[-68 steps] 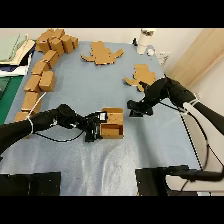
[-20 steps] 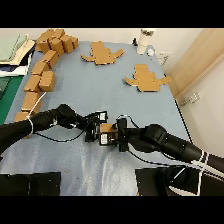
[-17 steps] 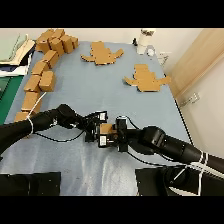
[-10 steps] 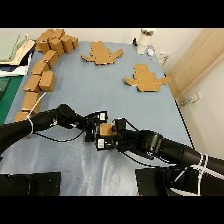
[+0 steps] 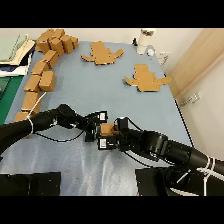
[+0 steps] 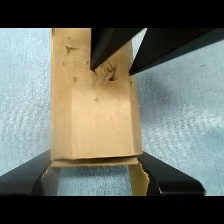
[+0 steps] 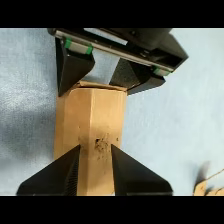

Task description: Fold the box.

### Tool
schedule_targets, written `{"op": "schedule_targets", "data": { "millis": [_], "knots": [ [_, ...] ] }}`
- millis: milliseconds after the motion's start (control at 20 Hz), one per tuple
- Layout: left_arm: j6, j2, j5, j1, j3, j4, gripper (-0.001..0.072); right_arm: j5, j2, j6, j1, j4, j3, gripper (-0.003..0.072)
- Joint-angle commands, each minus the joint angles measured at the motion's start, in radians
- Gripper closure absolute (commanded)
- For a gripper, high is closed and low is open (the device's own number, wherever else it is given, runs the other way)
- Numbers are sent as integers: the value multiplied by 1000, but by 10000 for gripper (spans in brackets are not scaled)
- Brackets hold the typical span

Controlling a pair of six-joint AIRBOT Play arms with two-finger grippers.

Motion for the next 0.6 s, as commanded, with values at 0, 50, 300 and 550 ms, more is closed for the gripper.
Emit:
{"op": "schedule_targets", "data": {
  "millis": [0, 50, 300, 550],
  "knots": [
    [0, 0, 0, 0, 0, 0, 288, -5, 32, 2, 1, 4, 1, 397],
    [0, 0, -1, 0, 0, 0, 288, -3, 37, 2, 1, 7, 1, 396],
    [0, 0, 0, 0, 0, 0, 288, 2, 42, 2, 1, 10, 1, 396],
    [0, 0, 0, 0, 0, 0, 288, 28, 41, 2, 1, -20, 2, 396]
  ]
}}
